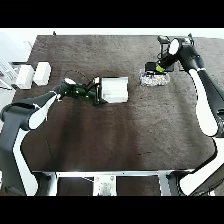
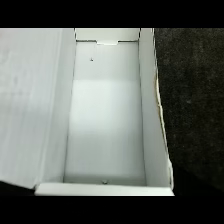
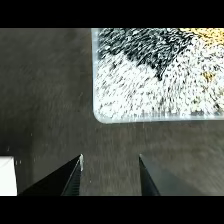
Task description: Fold the box and place the chain.
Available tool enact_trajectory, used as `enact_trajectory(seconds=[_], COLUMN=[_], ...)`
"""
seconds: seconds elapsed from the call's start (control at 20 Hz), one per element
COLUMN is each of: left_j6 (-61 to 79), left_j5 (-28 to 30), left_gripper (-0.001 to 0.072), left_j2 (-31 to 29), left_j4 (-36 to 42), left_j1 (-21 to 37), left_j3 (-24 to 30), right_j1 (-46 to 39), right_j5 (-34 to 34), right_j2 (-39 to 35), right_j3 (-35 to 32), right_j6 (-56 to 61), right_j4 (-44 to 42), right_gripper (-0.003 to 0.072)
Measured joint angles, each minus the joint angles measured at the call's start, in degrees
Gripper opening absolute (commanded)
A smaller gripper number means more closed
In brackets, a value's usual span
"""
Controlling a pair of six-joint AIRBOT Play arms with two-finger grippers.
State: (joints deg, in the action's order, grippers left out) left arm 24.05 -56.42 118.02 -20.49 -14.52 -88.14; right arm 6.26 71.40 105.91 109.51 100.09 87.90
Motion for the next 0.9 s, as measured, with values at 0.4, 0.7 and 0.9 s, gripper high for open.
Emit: enact_trajectory(seconds=[0.4,0.7,0.9], left_j6=[-0.02,-0.02,0.0], left_j5=[-0.02,-0.02,-0.02], left_gripper=[0.0279,0.0279,0.0279], left_j2=[0.0,0.0,0.0], left_j4=[-0.02,0.0,-0.02], left_j1=[0.0,0.0,0.0], left_j3=[0.0,0.0,0.0], right_j1=[-2.54,-2.82,-2.73], right_j5=[-6.23,-10.49,-11.1], right_j2=[7.76,9.64,8.22], right_j3=[-0.09,-0.04,-0.07], right_j6=[-1.66,-2.34,-2.97], right_j4=[-5.73,-6.36,-6.4], right_gripper=[0.033,0.0005,0.0004])
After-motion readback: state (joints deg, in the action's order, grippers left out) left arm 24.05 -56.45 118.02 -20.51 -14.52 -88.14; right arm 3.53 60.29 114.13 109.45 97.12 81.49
